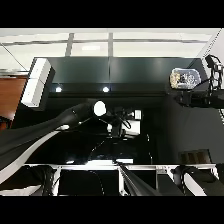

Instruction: Fold the box and place the chain.

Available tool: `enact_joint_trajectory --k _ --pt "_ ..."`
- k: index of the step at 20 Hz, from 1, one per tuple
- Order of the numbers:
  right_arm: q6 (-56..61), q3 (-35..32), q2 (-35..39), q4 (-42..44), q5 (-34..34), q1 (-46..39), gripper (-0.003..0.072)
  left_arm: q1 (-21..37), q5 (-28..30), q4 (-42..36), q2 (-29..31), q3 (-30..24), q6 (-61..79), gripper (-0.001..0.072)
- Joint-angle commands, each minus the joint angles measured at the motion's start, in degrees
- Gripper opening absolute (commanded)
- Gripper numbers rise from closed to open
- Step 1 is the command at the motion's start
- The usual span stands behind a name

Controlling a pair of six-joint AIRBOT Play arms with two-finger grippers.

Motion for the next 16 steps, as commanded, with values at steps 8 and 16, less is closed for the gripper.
enact_joint_trajectory --k 8,16 --pt "-0.02 -0.02 0.04 -2.84 2.29 -5.18 0.0018 31.32 -31.06 21.09 13.92 -2.99 -44.04 0.0275" --pt "-0.52 -0.55 0.02 -2.82 1.88 -5.18 0.0017 65.83 -37.55 29.24 19.26 -6.21 -54.71 0.0275"
